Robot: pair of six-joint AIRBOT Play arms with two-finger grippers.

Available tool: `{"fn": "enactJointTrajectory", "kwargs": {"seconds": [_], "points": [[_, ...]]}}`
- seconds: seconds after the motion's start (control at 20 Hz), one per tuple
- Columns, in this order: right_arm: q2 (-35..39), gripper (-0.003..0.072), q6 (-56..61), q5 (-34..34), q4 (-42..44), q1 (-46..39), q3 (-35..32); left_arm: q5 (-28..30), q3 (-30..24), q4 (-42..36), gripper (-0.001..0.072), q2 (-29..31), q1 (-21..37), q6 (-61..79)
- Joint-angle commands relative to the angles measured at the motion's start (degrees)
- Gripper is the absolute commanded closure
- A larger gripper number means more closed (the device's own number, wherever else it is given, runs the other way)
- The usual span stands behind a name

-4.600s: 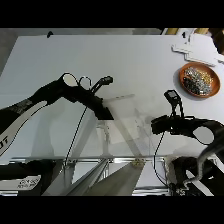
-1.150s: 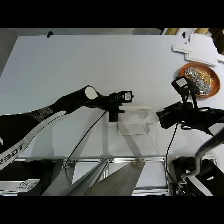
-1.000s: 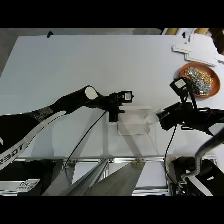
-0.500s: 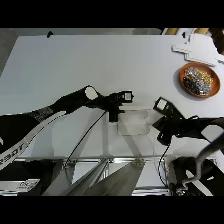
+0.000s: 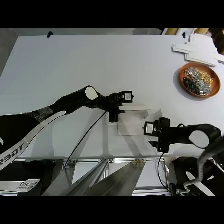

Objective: Fold the box and place the chain.

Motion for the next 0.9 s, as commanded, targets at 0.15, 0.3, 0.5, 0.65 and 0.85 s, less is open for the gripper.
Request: {"fn": "enactJointTrajectory", "kwargs": {"seconds": [0.15,0.3,0.5,0.65,0.85], "points": [[3.74,0.0068,-0.7,-18.01,-4.83,7.58,-8.57,0.02,-0.02,0.0,0.0702,0.02,-0.04,0.0],[2.32,0.0049,-0.7,-21.99,-5.09,8.87,-10.05,0.0,-0.02,0.02,0.0702,0.02,-0.04,0.0],[-2.29,0.0049,-0.7,-27.82,-8.26,8.81,-10.08,0.02,-0.04,0.02,0.0702,0.02,-0.04,0.0],[-3.37,0.0049,-0.7,-30.51,-10.14,8.81,-10.05,0.02,-0.02,0.02,0.0702,0.02,-0.04,0.0],[-3.37,0.0049,-1.16,-29.57,-8.87,7.63,-7.91,0.0,-0.02,0.02,0.0702,0.02,-0.04,0.0]]}}
